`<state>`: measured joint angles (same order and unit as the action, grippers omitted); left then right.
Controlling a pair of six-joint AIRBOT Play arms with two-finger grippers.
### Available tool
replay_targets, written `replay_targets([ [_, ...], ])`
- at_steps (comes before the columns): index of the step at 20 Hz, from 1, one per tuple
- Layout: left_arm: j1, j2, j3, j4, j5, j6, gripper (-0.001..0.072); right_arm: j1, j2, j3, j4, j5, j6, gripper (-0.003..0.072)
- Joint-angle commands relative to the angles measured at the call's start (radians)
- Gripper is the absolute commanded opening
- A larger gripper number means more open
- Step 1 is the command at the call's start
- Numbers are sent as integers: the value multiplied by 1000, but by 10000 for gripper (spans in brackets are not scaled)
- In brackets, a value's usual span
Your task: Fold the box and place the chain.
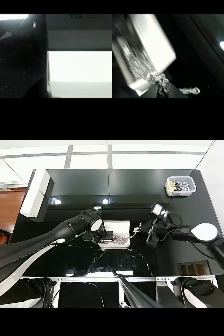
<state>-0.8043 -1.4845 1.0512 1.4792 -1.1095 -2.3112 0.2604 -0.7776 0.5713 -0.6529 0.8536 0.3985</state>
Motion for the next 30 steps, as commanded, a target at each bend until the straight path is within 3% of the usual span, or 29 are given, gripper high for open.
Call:
replay_targets([
  [1, 0, 0, 1, 0, 1, 0, 28, -6, 92, 95, 192, 90, 249, 15],
  [3, 0, 0, 1, 0, 1, 0, 28, 16, 85, 98, 365, 53, 261, 15],
  [4, 0, 0, 0, 0, 0, 0, 28, 43, 75, 98, 372, 22, 268, 15],
  [7, 0, 0, 0, 0, 1, 0, 28, 155, -1, 83, 320, -70, 320, 15],
  [10, 0, 0, 1, 0, -1, 0, 27, 212, -110, 81, 240, -69, 409, 41],
  [11, 0, 0, 1, 0, -1, 0, 28, 222, -142, 81, 211, -69, 450, 240],
  [12, 0, 0, 1, 0, -1, 0, 28, 224, -162, 81, 185, -68, 462, 354],
  [14, 0, 0, 1, 0, -1, 0, 28, 196, -161, 82, 114, -55, 462, 347],
  [17, 0, 0, 0, 0, -1, 0, 28, 56, -136, 103, 44, 65, 461, 347],
  [20, 0, 0, 0, 2, 10, 0, 28, -105, -129, 103, 42, 213, 461, 347],
  [24, 0, 0, 8, 4, 5, 3, 28, -169, -129, 103, 32, 304, 461, 347],
  [25, 0, 1, 21, 5, -16, 3, 47, -169, -129, 103, 20, 305, 461, 347],
  [27, -4, 10, 57, 27, -68, -2, 469, -169, -129, 103, 5, 311, 462, 347],
  [28, -11, 23, 77, 53, -90, -2, 533, -169, -129, 103, 5, 314, 462, 347],
  [30, -31, 83, 92, 94, -111, 17, 533, -169, -129, 103, 5, 315, 462, 347],
])
